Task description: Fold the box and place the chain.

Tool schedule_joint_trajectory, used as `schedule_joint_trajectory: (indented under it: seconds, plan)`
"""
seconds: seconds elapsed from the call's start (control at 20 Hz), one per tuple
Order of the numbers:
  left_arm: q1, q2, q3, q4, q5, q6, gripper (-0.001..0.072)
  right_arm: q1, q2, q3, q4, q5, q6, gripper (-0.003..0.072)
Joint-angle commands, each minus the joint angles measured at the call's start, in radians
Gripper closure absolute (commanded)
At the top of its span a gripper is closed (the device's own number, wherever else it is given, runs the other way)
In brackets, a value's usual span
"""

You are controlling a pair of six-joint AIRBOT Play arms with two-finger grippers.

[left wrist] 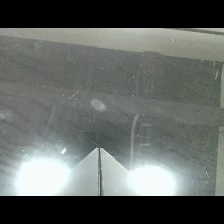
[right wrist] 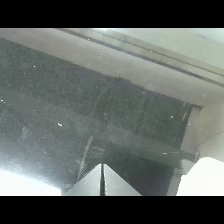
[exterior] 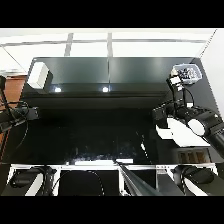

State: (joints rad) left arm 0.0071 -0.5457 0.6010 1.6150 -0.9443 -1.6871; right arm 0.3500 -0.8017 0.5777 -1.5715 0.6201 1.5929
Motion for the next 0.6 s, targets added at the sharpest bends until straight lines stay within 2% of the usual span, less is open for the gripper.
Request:
schedule_joint_trajectory:
  seconds: [0.0,0.55]
  plan:
    - [0.000,0.001,0.000,0.000,0.000,0.000,0.0681,0.001,0.000,0.000,0.000,0.000,0.000,0.0672]
    - [0.000,0.001,0.000,-0.003,0.006,0.000,0.0681,0.001,0.000,-0.001,0.000,0.000,0.000,0.0673]
